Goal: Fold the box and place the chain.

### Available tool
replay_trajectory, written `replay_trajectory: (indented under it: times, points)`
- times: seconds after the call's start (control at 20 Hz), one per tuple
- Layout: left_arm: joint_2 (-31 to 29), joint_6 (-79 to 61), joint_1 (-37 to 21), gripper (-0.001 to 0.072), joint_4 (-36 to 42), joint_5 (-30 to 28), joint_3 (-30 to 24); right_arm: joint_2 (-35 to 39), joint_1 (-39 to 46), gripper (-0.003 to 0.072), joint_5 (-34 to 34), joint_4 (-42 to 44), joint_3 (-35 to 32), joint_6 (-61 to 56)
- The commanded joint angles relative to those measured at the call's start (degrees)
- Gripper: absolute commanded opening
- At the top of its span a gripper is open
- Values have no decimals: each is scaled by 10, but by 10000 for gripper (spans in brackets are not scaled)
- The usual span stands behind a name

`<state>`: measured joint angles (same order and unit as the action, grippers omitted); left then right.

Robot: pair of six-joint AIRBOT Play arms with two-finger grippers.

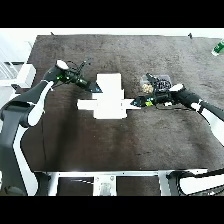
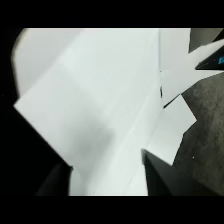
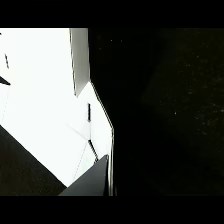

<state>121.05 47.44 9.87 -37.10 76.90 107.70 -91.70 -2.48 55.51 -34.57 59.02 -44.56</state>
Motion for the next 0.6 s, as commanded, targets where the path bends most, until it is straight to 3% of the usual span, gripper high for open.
replay_trajectory:
  times: [0.0, 0.2, 0.25, 0.55]
  points:
    - [2, -3, 3, 540, 3, 11, 2, 0, 0, 13, 2, 0, 1, 0]
    - [2, -4, 3, 520, -1, 21, 2, 0, -1, 13, 2, 0, 1, 0]
    - [2, -4, 3, 478, 1, 25, 2, 0, 0, 13, 2, 0, 1, 0]
    - [2, -3, 3, 473, 3, 53, 2, 0, 0, 13, 2, 0, 1, 0]
